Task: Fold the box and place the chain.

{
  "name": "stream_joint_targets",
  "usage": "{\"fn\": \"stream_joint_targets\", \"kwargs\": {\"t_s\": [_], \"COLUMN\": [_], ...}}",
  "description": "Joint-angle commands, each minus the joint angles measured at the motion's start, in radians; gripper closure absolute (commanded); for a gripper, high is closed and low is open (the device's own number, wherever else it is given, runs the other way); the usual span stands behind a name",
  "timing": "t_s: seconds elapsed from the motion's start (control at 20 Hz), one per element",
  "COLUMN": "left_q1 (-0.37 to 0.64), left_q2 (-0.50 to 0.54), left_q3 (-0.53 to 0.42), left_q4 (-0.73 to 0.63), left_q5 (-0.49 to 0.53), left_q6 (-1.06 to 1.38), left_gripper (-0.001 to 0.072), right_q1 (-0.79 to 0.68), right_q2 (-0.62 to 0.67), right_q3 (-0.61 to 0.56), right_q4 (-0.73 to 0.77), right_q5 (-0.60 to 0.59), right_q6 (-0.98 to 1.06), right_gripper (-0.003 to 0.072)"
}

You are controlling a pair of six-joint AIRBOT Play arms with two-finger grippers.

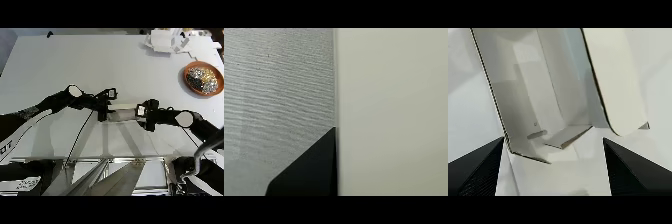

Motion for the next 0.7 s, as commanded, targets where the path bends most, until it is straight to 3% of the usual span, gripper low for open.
{"fn": "stream_joint_targets", "kwargs": {"t_s": [0.0, 0.25, 0.4, 0.65], "left_q1": [-0.001, -0.001, -0.001, -0.001], "left_q2": [0.000, 0.000, 0.000, 0.000], "left_q3": [0.000, 0.000, 0.000, 0.000], "left_q4": [0.000, 0.000, 0.000, 0.000], "left_q5": [-0.001, -0.001, -0.001, -0.001], "left_q6": [0.001, 0.001, 0.001, 0.001], "left_gripper": [0.0699, 0.0699, 0.0699, 0.0699], "right_q1": [-0.066, -0.157, -0.161, -0.161], "right_q2": [-0.058, -0.155, -0.209, -0.291], "right_q3": [0.009, 0.046, 0.053, 0.058], "right_q4": [0.209, 0.282, 0.364, 0.375], "right_q5": [0.090, 0.171, 0.214, 0.243], "right_q6": [-0.193, -0.303, -0.407, -0.433], "right_gripper": [-0.0001, -0.0001, -0.0002, 0.0000]}}
